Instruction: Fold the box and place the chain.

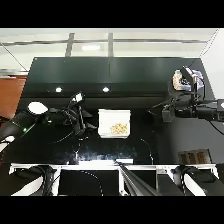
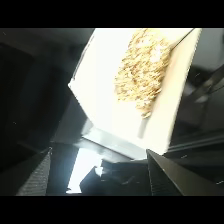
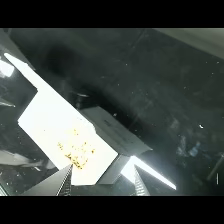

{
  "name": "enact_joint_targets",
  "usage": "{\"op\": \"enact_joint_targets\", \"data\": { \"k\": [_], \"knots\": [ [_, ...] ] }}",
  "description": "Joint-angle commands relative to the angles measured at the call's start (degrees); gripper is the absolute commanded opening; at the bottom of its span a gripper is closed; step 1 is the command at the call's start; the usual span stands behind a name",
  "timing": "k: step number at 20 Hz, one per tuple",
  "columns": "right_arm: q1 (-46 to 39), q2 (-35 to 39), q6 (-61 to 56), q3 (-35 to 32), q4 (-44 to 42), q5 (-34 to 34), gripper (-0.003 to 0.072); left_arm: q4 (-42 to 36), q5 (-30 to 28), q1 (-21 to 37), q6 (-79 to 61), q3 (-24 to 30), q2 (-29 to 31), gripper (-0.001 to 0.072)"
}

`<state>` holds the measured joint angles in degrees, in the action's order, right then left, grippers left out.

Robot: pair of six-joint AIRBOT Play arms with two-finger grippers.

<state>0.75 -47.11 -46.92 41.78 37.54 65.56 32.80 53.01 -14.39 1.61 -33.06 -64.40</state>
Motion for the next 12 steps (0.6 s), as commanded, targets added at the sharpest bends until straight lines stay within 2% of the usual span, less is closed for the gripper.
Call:
{"op": "enact_joint_targets", "data": {
  "k": [1, 5, 12],
  "knots": [
    [0.07, 0.04, 0.00, 0.04, -0.02, -0.33, 0.0463, 3.54, -0.61, -0.42, -9.14, -0.17, -0.85, 0.0711],
    [0.07, 0.04, 0.00, 0.04, -0.02, -0.31, 0.0463, 5.14, -0.50, -0.50, -14.60, -0.31, -1.49, 0.0711],
    [0.07, 0.04, 0.00, 0.04, -0.02, -0.70, 0.0463, 5.03, -0.11, -0.50, -15.39, -2.93, -7.04, 0.0711]
  ]
}}
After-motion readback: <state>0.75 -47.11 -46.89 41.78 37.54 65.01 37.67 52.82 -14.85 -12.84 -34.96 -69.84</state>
